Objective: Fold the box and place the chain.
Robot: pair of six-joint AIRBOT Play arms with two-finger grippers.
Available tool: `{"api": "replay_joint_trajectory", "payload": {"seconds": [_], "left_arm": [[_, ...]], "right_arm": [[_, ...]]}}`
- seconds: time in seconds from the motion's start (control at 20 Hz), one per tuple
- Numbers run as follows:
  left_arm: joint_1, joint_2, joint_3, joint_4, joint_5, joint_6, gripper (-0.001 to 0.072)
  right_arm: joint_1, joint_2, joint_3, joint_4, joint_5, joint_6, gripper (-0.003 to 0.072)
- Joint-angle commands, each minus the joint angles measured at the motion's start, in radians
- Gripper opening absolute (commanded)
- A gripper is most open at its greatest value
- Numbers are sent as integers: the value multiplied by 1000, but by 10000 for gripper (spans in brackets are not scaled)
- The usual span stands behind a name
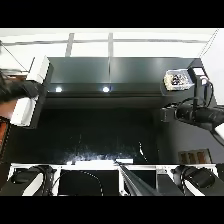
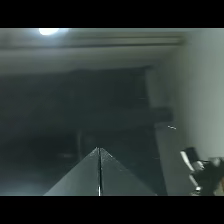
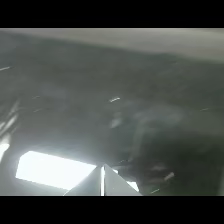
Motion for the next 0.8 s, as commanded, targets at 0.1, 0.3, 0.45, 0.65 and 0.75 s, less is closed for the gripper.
{"api": "replay_joint_trajectory", "payload": {"seconds": [0.1, 0.3, 0.45, 0.65, 0.75], "left_arm": [[-158, 164, -316, 53, 224, -22, 26], [-104, 155, -328, 116, 277, -19, 27], [-83, 121, -328, 119, 297, -18, 27], [-87, 78, -328, 120, 307, -17, 28], [-86, 78, -328, 118, 302, -19, 28]], "right_arm": [[40, 13, -171, -390, -256, 367, 12], [-266, 12, -168, -327, -201, 335, 12], [-372, 8, -168, -166, -198, 66, 12], [-358, 2, -168, -130, -197, -13, 10], [-359, 2, -168, -128, -197, -9, 10]]}}
